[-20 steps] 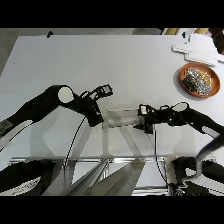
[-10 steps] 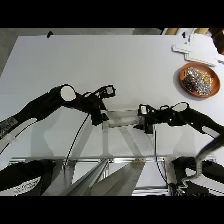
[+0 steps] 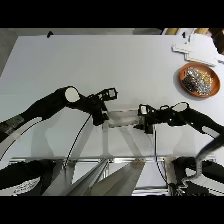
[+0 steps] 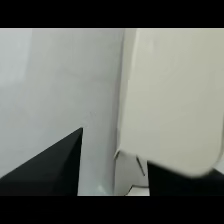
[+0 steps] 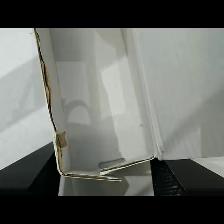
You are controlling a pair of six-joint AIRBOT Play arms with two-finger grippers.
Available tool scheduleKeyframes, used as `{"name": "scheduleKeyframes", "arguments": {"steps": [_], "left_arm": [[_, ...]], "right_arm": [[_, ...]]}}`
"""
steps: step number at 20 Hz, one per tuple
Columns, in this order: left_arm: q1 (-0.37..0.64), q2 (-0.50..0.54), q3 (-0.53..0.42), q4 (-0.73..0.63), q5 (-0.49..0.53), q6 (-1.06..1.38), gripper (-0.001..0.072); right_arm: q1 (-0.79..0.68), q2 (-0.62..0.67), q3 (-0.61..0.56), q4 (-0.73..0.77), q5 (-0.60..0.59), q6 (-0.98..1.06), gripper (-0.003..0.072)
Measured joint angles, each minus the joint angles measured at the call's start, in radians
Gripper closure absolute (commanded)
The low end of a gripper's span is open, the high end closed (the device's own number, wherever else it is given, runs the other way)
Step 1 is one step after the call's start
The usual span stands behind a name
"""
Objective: Fold the box and place the chain.
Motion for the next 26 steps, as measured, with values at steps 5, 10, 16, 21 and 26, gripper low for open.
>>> {"name": "scheduleKeyframes", "arguments": {"steps": [5,10,16,21,26], "left_arm": [[-0.017,-0.031,0.0,-0.026,0.055,0.028,0.0703],[-0.021,-0.037,0.0,-0.042,0.098,0.09,0.0704],[-0.021,-0.038,0.0,-0.049,0.105,0.164,0.0706],[-0.021,-0.038,0.0,-0.049,0.091,0.178,0.0706],[-0.021,-0.039,0.0,-0.06,0.08,0.181,0.0705]], "right_arm": [[0.0,0.0,0.0,0.001,0.0,0.001,0.0322],[0.0,0.0,0.0,0.001,0.007,0.0,0.0011],[0.0,0.018,0.0,0.022,0.021,0.0,-0.0015],[0.0,0.014,0.0,0.032,0.005,0.0,0.0038],[0.0,-0.003,0.0,0.035,-0.016,0.0,0.0112]]}}
